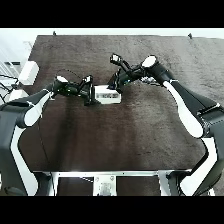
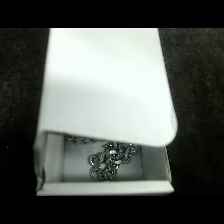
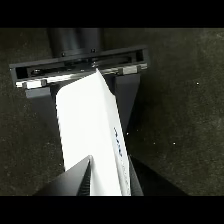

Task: Fold the box and place the chain.

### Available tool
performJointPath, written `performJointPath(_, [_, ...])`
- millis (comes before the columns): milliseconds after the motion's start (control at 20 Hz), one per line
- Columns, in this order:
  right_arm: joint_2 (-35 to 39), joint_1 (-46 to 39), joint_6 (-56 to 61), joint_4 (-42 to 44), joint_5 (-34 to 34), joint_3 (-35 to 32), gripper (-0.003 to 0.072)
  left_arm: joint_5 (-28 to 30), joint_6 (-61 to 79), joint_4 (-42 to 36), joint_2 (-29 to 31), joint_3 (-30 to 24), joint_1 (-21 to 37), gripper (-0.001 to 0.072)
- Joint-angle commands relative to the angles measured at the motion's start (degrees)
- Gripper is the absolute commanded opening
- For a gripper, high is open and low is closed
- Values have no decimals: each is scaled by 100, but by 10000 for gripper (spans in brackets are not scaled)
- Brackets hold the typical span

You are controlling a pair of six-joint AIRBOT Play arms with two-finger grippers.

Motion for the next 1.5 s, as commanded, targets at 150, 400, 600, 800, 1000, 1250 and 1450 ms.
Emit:
performJointPath(150, [-85,0,92,-66,133,4,224,2,2,-4,2,0,0,481])
performJointPath(400, [-87,0,120,-68,262,-61,172,2,2,-4,2,0,-2,481])
performJointPath(600, [-87,0,122,-68,317,-177,151,2,2,-2,2,0,-2,481])
performJointPath(800, [-98,0,118,-68,308,-256,128,2,2,-4,2,0,-2,481])
performJointPath(1000, [-120,0,116,-72,280,-254,125,2,2,-4,2,0,-2,481])
performJointPath(1250, [-120,0,118,-68,208,-254,124,2,2,-4,2,0,-2,481])
performJointPath(1450, [-120,0,210,-70,229,-254,123,2,2,-4,2,0,-2,481])
